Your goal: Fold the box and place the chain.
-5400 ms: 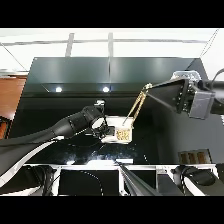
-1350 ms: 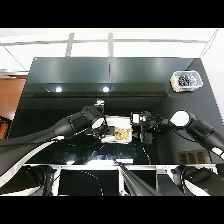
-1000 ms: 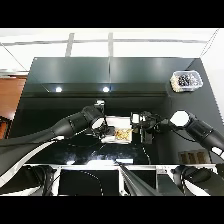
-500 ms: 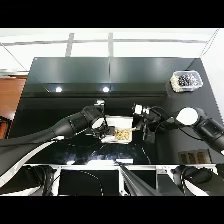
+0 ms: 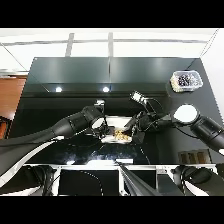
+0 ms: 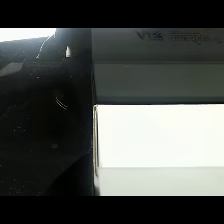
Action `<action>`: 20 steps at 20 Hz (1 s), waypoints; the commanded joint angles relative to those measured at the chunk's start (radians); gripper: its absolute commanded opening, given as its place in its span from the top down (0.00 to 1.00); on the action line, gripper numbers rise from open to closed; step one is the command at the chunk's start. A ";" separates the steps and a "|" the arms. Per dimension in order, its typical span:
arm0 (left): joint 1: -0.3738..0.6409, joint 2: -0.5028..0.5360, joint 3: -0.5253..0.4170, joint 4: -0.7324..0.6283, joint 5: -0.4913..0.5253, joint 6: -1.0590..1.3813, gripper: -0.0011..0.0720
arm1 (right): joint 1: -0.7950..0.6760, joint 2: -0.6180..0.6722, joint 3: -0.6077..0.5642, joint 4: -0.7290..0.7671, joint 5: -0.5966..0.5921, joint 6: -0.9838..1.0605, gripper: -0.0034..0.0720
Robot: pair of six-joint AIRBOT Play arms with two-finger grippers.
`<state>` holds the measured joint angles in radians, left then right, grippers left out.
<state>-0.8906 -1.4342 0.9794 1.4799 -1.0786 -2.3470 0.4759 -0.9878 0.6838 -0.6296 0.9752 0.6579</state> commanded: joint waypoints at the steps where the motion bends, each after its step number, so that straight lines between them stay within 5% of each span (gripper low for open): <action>1: 0.001 0.001 0.000 0.001 0.001 0.001 0.94 | -0.061 0.006 0.014 -0.047 0.060 0.099 0.48; 5: 0.001 0.001 0.000 -0.007 0.022 0.002 0.94 | -0.238 0.092 0.045 -0.074 0.227 0.137 0.47; 12: 0.007 0.003 0.001 -0.005 0.023 -0.042 0.94 | -0.314 0.169 0.045 -0.078 0.233 0.193 0.46; 13: 0.007 0.004 0.002 -0.009 0.021 -0.042 0.87 | -0.314 0.169 0.045 -0.078 0.233 0.193 0.46; 14: 0.007 0.010 0.002 -0.014 0.016 -0.042 0.51 | -0.314 0.169 0.045 -0.078 0.232 0.192 0.45; 15: 0.007 0.022 0.002 -0.014 0.009 -0.042 0.30 | -0.314 0.169 0.045 -0.079 0.231 0.192 0.45; 20: 0.030 0.211 -0.001 0.057 -0.084 0.244 0.29 | -0.314 0.169 0.045 -0.087 0.232 0.192 0.45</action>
<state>-0.8742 -1.3178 0.9806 1.4967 -1.1007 -2.2807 0.1631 -0.8204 0.7280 -0.7105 1.2053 0.8463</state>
